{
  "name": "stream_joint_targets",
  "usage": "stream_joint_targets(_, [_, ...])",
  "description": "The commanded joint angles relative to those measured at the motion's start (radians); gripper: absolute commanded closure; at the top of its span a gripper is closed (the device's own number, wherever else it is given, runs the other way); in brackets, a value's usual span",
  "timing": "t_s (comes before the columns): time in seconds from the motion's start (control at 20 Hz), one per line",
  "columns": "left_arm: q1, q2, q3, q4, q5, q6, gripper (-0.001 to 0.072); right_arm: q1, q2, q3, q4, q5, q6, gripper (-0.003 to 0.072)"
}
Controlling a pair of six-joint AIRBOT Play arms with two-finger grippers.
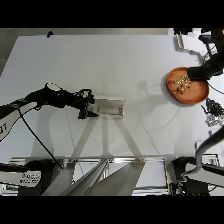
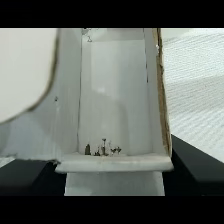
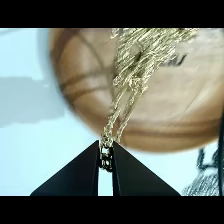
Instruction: Fold the box and place the chain.
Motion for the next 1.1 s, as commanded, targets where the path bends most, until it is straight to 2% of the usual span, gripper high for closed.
stream_joint_targets(0.0, [0.000, 0.000, 0.001, 0.000, 0.000, 0.000, 0.0523, 0.107, 0.159, -0.129, 0.023, 0.055, -0.004, 0.0680])
stream_joint_targets(0.2, [0.000, 0.000, 0.001, 0.000, 0.000, 0.000, 0.0523, 0.313, 0.212, -0.266, 0.068, 0.042, 0.024, 0.0679])
stream_joint_targets(0.4, [0.000, 0.000, 0.001, 0.000, 0.000, 0.000, 0.0523, 0.573, 0.198, -0.274, 0.130, -0.078, 0.024, 0.0678])
stream_joint_targets(0.55, [0.000, 0.000, 0.001, 0.000, 0.000, 0.000, 0.0523, 0.692, 0.169, -0.273, 0.237, -0.171, 0.023, 0.0678])
stream_joint_targets(0.75, [0.000, 0.000, 0.001, 0.000, 0.000, 0.000, 0.0523, 0.786, 0.090, -0.273, 0.330, -0.262, -0.012, 0.0677])
stream_joint_targets(0.9, [0.000, 0.000, 0.001, 0.000, 0.000, 0.000, 0.0523, 0.829, 0.042, -0.265, 0.384, -0.376, -0.035, 0.0677])
stream_joint_targets(1.05, [0.000, 0.000, 0.001, 0.000, 0.000, 0.000, 0.0523, 0.846, 0.019, -0.256, 0.536, -0.529, -0.159, 0.0677])
